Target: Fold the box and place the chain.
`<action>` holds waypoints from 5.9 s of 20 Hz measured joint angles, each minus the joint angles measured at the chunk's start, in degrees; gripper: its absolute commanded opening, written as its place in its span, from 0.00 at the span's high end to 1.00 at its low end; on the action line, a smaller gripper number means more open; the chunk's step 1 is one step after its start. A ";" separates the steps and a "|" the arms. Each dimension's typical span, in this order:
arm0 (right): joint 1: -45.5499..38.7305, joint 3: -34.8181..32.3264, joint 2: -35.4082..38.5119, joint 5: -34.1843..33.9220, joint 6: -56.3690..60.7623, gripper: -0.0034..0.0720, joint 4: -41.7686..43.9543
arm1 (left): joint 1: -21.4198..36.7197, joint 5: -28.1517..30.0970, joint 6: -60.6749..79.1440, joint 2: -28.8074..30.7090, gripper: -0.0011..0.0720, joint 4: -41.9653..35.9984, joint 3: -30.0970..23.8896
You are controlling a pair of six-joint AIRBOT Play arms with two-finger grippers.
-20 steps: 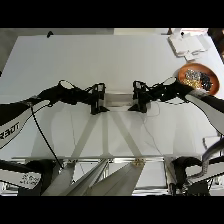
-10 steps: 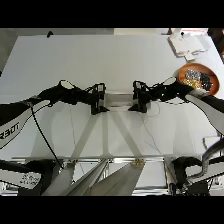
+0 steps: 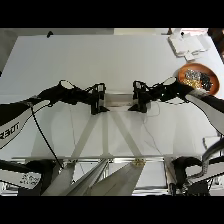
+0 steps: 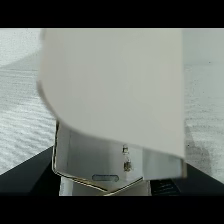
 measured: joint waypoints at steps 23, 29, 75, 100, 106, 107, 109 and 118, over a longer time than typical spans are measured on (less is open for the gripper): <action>-4.63 -0.09 18.10 6.10 16.44 0.95 -3.67 | -0.02 0.09 -0.02 -0.04 0.75 0.00 0.02; 3.93 -0.09 14.29 -16.28 26.51 0.95 0.37 | -0.02 0.02 -0.02 -0.04 0.75 0.00 0.02; 6.14 -0.24 11.54 -7.61 19.37 0.36 -16.76 | -0.02 0.00 -0.04 -0.04 0.75 0.02 0.02; -15.69 -0.66 23.80 -0.76 59.76 0.95 -22.97 | -0.02 0.02 0.00 -0.04 0.75 0.02 0.02; -17.03 -4.76 19.65 2.29 74.64 0.95 -24.92 | -0.02 0.02 0.00 -0.04 0.75 0.02 0.02; -16.65 -5.40 18.60 2.51 75.58 0.95 -23.85 | -0.02 0.02 0.00 -0.04 0.75 0.02 0.02; -15.72 -6.25 16.61 2.75 76.63 0.95 -21.00 | -0.02 0.02 0.00 -0.04 0.75 0.02 0.02; -10.01 -7.15 10.43 2.75 75.25 0.95 -7.30 | -0.02 0.02 0.00 -0.04 0.75 0.02 0.02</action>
